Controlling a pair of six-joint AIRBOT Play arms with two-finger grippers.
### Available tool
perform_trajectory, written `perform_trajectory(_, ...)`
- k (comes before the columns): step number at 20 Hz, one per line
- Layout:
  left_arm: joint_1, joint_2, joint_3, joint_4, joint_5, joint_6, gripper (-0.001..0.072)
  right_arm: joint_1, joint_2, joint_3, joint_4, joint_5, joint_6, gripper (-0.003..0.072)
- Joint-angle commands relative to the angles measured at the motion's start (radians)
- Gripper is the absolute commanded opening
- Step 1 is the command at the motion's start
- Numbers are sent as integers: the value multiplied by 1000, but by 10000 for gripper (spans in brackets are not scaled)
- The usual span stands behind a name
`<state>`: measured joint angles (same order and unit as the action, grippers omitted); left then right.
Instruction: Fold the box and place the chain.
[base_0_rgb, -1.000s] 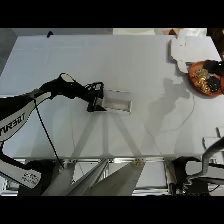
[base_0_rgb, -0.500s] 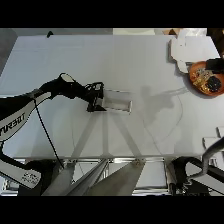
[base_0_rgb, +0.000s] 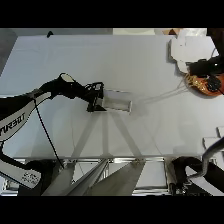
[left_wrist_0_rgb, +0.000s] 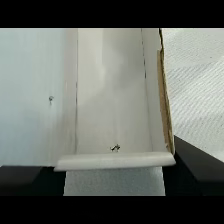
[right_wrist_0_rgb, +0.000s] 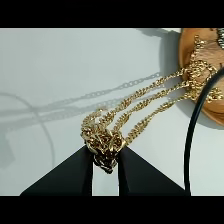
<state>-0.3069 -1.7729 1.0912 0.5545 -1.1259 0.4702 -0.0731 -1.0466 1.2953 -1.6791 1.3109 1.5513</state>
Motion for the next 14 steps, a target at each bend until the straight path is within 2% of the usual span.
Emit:
perform_trajectory(1,0,0,0,0,0,0,335,148,14,0,33,42,50,6)
perform_trajectory(7,0,0,0,0,0,0,335,339,13,0,39,29,103,7)
perform_trajectory(14,0,0,0,0,0,0,335,468,-16,-2,39,32,127,8)
